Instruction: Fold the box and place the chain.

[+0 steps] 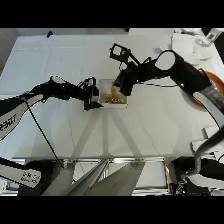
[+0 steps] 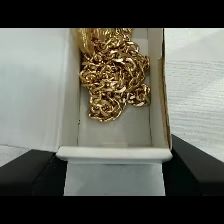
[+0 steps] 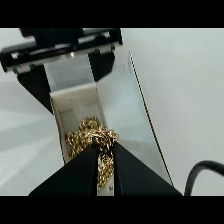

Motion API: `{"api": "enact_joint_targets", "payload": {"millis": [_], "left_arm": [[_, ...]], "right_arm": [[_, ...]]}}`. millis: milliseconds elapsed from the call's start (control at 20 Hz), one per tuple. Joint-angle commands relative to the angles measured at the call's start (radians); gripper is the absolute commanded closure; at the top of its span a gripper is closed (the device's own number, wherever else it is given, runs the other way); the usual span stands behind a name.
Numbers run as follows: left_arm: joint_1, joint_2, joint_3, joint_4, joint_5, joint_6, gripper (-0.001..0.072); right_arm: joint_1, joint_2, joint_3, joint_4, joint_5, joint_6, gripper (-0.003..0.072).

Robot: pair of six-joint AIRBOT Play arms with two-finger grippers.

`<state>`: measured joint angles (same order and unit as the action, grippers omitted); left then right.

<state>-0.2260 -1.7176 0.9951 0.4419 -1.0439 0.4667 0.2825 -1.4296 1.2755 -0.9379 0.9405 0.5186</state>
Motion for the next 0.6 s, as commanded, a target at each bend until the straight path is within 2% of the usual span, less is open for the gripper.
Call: {"api": "enact_joint_targets", "payload": {"millis": [0,100,150,350,550], "left_arm": [[0.000,0.000,0.000,0.000,0.000,0.000,0.0554],[0.000,0.000,0.000,0.000,0.000,0.000,0.0554],[0.000,0.000,0.000,0.000,0.000,0.000,0.0554],[0.000,0.000,0.000,0.000,0.000,0.000,0.0554],[0.000,0.000,0.000,0.000,0.000,0.000,0.0554]], "right_arm": [[0.009,-0.032,0.001,-0.108,0.028,0.095,0.0660],[0.009,-0.035,0.001,-0.108,0.060,0.106,0.0492],[0.009,-0.032,0.001,-0.107,0.078,0.106,0.0454],[0.009,-0.024,0.002,-0.102,0.144,0.111,0.0450],[0.008,0.006,0.005,-0.106,0.122,0.238,0.0446]]}}
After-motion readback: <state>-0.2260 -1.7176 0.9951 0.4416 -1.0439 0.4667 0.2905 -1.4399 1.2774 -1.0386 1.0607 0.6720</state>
